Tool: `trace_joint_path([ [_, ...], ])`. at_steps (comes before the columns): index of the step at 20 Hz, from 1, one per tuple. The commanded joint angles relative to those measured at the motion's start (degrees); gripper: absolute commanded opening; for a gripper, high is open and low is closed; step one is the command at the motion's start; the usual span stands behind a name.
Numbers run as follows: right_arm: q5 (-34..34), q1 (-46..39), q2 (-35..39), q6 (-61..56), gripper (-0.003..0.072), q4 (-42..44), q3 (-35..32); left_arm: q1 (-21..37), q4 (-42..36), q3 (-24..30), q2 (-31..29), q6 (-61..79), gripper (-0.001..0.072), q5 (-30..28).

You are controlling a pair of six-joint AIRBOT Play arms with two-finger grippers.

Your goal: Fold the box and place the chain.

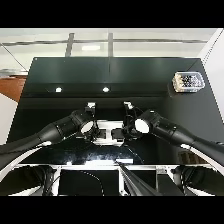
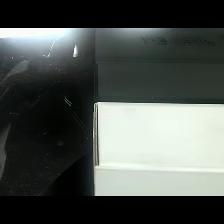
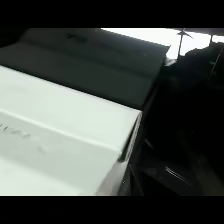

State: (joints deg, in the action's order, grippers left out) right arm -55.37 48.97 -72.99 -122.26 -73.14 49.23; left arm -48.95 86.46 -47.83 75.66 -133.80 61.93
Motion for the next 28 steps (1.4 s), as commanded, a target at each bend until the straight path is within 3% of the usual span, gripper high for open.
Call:
trace_joint_path([
  [1, -1.4, 1.6, -3.2, -5.6, 0.0371, -4.3, 2.5, 0.0, -0.2, 0.0, 0.0, 0.1, 0.0032, 0.1],
  [4, -1.0, 1.6, -4.3, -8.0, 0.0312, -5.8, 4.1, 0.0, -0.2, 0.0, 0.0, 0.1, 0.0031, 0.0],
  [8, -5.8, 1.6, -4.5, -13.9, 0.0312, -10.9, 4.3, 0.0, -0.2, 0.0, 0.0, 0.0, 0.0032, -0.3],
  [18, -5.8, 1.9, -8.2, -18.4, 0.0312, -8.4, 5.7, 0.0, -0.1, 0.0, 0.0, 0.0, 0.0032, -0.9],
  [19, -5.5, 1.9, -8.3, -18.4, 0.0308, -8.3, 5.7, 0.0, -0.2, 0.0, 0.0, 0.0, 0.0032, -1.3],
  [20, -5.2, 1.9, -8.4, -18.4, 0.0248, -8.3, 5.7, 0.0, -0.2, 0.0, 0.0, 0.0, 0.0032, -1.4],
  [28, -4.5, 1.9, -9.0, -18.4, 0.0244, -8.8, 5.7, 0.0, -0.1, 0.0, 0.0, 0.0, 0.0032, -1.7],
])
